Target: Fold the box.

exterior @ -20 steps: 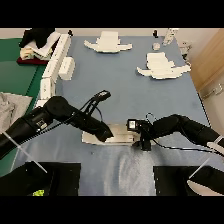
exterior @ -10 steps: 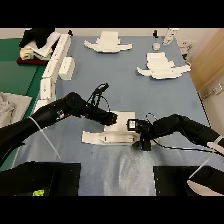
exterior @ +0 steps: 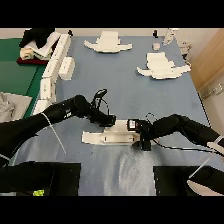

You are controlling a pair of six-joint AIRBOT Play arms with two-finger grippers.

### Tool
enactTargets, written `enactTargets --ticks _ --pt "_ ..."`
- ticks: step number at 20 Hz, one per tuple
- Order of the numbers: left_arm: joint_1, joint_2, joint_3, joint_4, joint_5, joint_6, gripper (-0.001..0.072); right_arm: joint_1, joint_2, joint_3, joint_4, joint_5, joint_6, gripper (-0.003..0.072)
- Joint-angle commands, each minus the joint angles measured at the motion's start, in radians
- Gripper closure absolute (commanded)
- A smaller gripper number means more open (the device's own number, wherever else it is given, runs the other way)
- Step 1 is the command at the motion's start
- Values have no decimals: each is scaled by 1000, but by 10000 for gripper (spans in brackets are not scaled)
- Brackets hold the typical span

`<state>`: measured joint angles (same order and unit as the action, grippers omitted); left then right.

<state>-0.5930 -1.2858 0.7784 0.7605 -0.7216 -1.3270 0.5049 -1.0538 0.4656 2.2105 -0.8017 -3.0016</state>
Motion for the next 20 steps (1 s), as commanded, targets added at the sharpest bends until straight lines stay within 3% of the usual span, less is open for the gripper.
enactTargets --ticks 1,4,7,11,16,20 --pt "4 27 32 2 -30 42 698 0 0 1 0 0 -1 169" --pt "37 152 84 11 -79 56 698 0 0 1 0 0 -1 169" --pt "37 306 90 105 -169 63 698 0 0 1 0 0 -2 169" --pt "-71 455 77 302 -270 127 698 0 0 1 0 0 -1 169" --pt "-223 481 73 438 -283 295 698 0 0 1 0 0 -1 169" --pt "-214 483 22 513 -354 521 698 0 0 1 0 0 -1 169"
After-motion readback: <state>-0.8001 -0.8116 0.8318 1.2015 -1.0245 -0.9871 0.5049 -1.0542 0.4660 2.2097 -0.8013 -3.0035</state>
